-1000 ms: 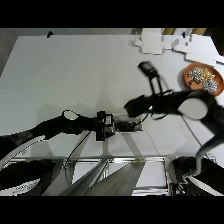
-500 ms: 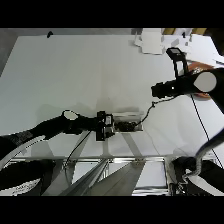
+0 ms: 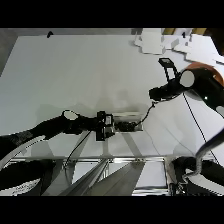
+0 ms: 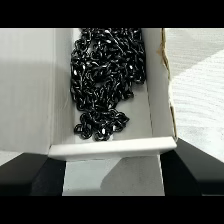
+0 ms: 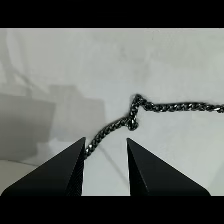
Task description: Fold the box and place the chain.
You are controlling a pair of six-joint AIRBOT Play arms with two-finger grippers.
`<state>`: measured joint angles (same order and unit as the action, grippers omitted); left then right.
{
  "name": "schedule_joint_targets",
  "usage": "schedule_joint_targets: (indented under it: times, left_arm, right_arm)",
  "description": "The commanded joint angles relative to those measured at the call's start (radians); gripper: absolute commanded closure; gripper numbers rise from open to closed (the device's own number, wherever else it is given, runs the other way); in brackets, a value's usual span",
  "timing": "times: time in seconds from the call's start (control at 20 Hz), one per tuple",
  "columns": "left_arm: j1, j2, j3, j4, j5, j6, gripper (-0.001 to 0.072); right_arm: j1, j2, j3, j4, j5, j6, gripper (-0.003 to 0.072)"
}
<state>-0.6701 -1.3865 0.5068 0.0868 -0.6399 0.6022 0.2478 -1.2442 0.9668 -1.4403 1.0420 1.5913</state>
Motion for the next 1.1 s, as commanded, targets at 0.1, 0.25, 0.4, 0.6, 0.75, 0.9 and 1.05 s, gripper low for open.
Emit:
schedule_joint_targets:
  times: [0.1, 0.25, 0.4, 0.6, 0.75, 0.9, 1.05]
  left_arm:
    - [0.001, 0.000, 0.000, 0.000, 0.000, 0.000, 0.0434]
    - [0.001, 0.000, 0.000, 0.000, 0.000, 0.000, 0.0434]
    - [0.001, 0.000, 0.000, 0.000, 0.000, 0.000, 0.0434]
    - [0.001, 0.000, 0.000, 0.000, 0.000, 0.000, 0.0434]
    - [0.001, 0.000, 0.000, 0.000, 0.000, 0.000, 0.0434]
    - [0.001, 0.000, 0.000, 0.000, 0.000, 0.000, 0.0434]
    - [0.001, 0.000, 0.000, 0.000, 0.000, 0.000, 0.0434]
  right_arm:
    - [-0.001, -0.048, -0.004, -0.004, -0.024, -0.003, 0.0389]
    - [-0.001, -0.048, -0.004, -0.006, -0.063, -0.003, 0.0390]
    - [-0.001, -0.048, -0.005, -0.019, -0.064, -0.003, 0.0390]
    - [-0.001, -0.048, -0.049, -0.030, -0.098, -0.003, 0.0390]
    - [-0.001, -0.048, -0.081, -0.030, -0.113, -0.003, 0.0390]
    - [-0.001, -0.050, -0.093, -0.029, -0.119, -0.003, 0.0390]
    - [-0.001, -0.051, -0.101, -0.031, -0.129, -0.003, 0.0390]
